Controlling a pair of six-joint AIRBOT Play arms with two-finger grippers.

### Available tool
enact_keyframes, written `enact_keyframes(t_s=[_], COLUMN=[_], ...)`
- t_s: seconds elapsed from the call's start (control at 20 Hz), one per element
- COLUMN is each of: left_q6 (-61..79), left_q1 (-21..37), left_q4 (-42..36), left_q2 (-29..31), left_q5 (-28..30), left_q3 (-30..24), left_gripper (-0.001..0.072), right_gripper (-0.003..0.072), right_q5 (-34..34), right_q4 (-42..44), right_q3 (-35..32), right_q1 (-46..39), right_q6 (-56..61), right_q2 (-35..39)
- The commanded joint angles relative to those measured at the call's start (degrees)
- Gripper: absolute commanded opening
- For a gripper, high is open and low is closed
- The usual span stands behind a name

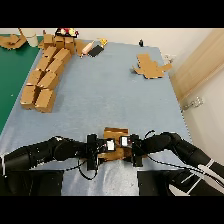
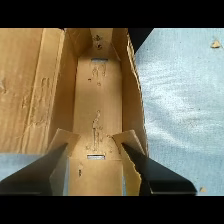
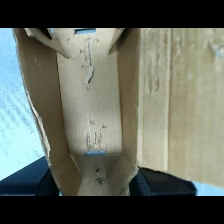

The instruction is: Fold the box.

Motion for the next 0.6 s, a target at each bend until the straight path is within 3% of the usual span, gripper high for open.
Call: enact_keyframes(t_s=[0.0,0.05,0.1,0.2,0.3,0.45,0.55], left_q6=[0.02,0.00,-0.13,-4.72,-16.81,-58.90,-90.09], left_q1=[0.04,0.04,0.04,0.07,0.09,0.74,3.30], left_q4=[0.11,0.28,0.52,2.84,12.31,36.61,49.29], left_q2=[-0.02,0.09,0.55,2.56,6.58,14.64,18.67], left_q5=[-0.28,-0.76,-2.47,-4.74,-6.71,-11.87,-21.46], left_q3=[0.02,0.04,0.04,0.04,0.04,0.02,-0.09], left_gripper=[0.0423,0.0152,0.0012,0.0012,0.0012,0.0012,0.0012], right_gripper=[0.0497,0.0497,0.0497,0.0497,0.0497,0.0497,0.0496], right_q5=[-0.02,-0.02,-0.02,-0.02,-0.02,0.00,-0.02], right_q4=[0.04,0.04,0.07,0.07,0.04,0.07,0.07], right_q3=[0.02,0.02,0.02,0.02,0.02,0.02,0.02], right_q1=[0.02,0.02,0.02,0.02,0.02,0.02,0.02], right_q6=[0.04,0.04,0.04,0.04,0.04,0.07,0.04], right_q2=[-0.02,-0.02,-0.02,-0.02,-0.02,-0.07,-0.07])
